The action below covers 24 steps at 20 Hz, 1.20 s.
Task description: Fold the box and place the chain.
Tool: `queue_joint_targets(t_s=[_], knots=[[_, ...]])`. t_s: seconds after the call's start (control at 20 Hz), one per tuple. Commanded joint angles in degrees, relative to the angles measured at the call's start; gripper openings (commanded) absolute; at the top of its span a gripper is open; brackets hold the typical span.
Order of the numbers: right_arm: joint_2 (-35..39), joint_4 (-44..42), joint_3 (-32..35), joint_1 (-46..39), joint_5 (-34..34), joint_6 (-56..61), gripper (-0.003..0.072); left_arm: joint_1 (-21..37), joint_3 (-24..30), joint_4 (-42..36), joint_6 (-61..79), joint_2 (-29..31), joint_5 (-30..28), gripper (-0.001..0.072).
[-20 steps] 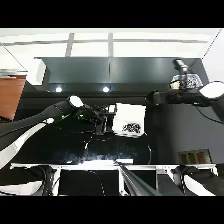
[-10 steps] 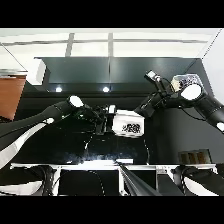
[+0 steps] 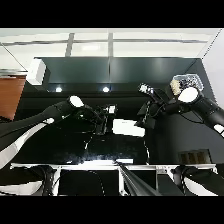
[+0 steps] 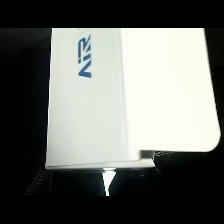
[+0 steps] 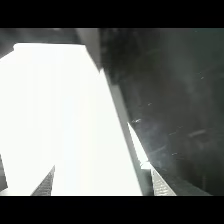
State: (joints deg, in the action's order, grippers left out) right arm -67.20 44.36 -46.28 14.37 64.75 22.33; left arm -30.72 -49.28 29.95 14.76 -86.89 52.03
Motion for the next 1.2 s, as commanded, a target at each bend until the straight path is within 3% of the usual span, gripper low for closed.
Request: queue_joint_targets(t_s=[0.0, 0.15, 0.35, 0.55, 0.6, 0.65, 0.85, 0.9, 0.95, 1.15], knots=[[2.01, -0.37, 0.68, 0.15, 2.97, -0.48, 0.0648, -0.02, -0.02, 0.02, 0.00, -0.02, 0.02, 0.0331], [5.86, -0.44, 2.75, 0.15, 1.38, -0.57, 0.0648, -0.02, -0.02, 0.02, 0.00, -0.02, 0.02, 0.0330], [6.25, -4.02, 8.02, 0.22, -6.08, -6.97, 0.0648, -0.02, -0.02, 0.00, 0.00, -0.02, 0.02, 0.0331], [6.25, -5.79, 8.63, 0.22, -6.08, -9.55, 0.0648, -0.02, -0.02, 0.02, 0.00, -0.04, 0.02, 0.0331], [6.25, -5.81, 8.63, 0.28, -6.08, -9.57, 0.0585, -0.02, -0.02, 0.02, 0.00, -0.02, 0.02, 0.0331], [6.25, -5.53, 8.63, 0.39, -5.86, -9.53, 0.0469, -0.02, -0.02, 0.02, 0.00, -0.02, 0.00, 0.0331], [6.25, -5.07, 8.66, 0.63, -5.75, -9.51, 0.0453, -0.02, -0.02, 0.02, 0.00, -0.02, 0.02, 0.0331], [6.25, -4.90, 8.66, 0.63, -5.46, -9.44, 0.0314, -0.04, -0.02, 0.04, 0.00, -0.02, 0.02, 0.0331], [6.25, -4.70, 8.66, 0.63, -5.44, -9.46, 0.0241, -0.07, -0.02, 0.04, 0.00, -0.02, 0.02, 0.0331], [6.25, -2.64, 8.66, 0.63, -5.44, -9.05, 0.0239, -0.98, -0.02, 1.64, 0.00, -0.02, 0.00, 0.0331]])
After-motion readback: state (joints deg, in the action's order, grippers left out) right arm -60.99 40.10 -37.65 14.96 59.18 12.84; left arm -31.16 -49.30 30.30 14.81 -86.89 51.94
